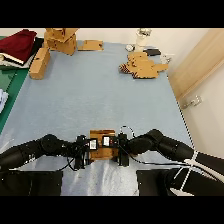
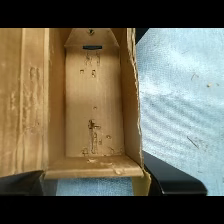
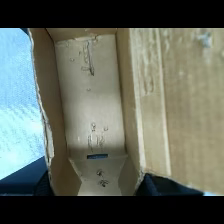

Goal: Fold the box.

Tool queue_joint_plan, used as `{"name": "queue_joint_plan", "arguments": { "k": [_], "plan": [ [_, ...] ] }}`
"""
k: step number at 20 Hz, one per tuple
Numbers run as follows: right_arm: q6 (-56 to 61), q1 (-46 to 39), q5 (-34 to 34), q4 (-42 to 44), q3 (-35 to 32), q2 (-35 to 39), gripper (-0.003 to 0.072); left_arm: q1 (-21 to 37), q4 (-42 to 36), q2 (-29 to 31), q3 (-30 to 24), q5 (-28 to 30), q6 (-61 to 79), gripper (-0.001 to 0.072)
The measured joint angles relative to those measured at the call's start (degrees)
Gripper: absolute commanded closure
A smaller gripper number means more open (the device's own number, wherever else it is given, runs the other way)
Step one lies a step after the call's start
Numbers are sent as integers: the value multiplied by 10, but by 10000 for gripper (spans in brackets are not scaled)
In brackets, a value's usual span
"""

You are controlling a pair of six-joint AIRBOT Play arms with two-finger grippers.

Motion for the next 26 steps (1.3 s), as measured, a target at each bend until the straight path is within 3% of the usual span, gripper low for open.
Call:
{"name": "queue_joint_plan", "arguments": {
  "k": [21,22,23,26],
  "plan": [
    [0,0,-1,-2,0,0,88,0,0,0,0,3,0,110],
    [0,0,-2,-2,0,0,83,0,0,0,0,3,0,110],
    [0,0,-2,-2,0,0,-34,0,0,0,0,3,0,110],
    [0,0,-13,0,4,0,-34,0,0,0,0,3,-1,110]
  ]
}}
